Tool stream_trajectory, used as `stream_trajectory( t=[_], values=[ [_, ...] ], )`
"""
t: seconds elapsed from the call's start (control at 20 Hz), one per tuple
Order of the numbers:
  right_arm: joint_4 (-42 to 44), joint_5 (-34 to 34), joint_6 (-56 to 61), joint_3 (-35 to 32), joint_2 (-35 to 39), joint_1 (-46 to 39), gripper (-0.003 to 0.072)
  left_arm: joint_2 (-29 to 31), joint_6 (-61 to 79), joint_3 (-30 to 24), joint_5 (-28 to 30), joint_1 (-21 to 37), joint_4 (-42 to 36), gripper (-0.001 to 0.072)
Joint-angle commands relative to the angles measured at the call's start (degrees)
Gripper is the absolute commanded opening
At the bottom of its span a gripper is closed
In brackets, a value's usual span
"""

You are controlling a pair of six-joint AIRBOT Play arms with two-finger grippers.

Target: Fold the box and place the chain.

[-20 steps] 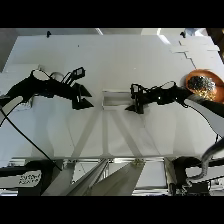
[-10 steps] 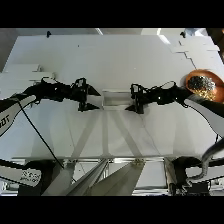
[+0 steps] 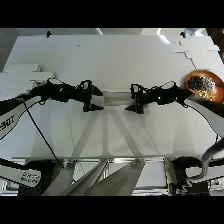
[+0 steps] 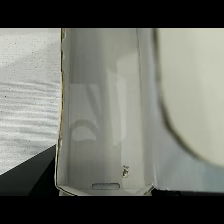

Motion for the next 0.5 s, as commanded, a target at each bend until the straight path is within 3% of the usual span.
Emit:
stream_trajectory(
  t=[0.0,0.35,0.45],
  values=[
    [0.0,0.0,0.0,0.0,0.0,0.0,0.0377,0.0,0.1,0.0,1.8,-1.6,-1.1,0.0700],
    [0.0,0.0,0.0,0.0,0.0,0.0,0.0377,0.3,-2.3,0.2,6.3,-4.1,1.0,0.0693],
    [0.0,0.0,0.0,0.0,0.0,0.0,0.0377,0.4,-2.3,0.2,6.8,-4.7,2.3,0.0616]
  ],
)
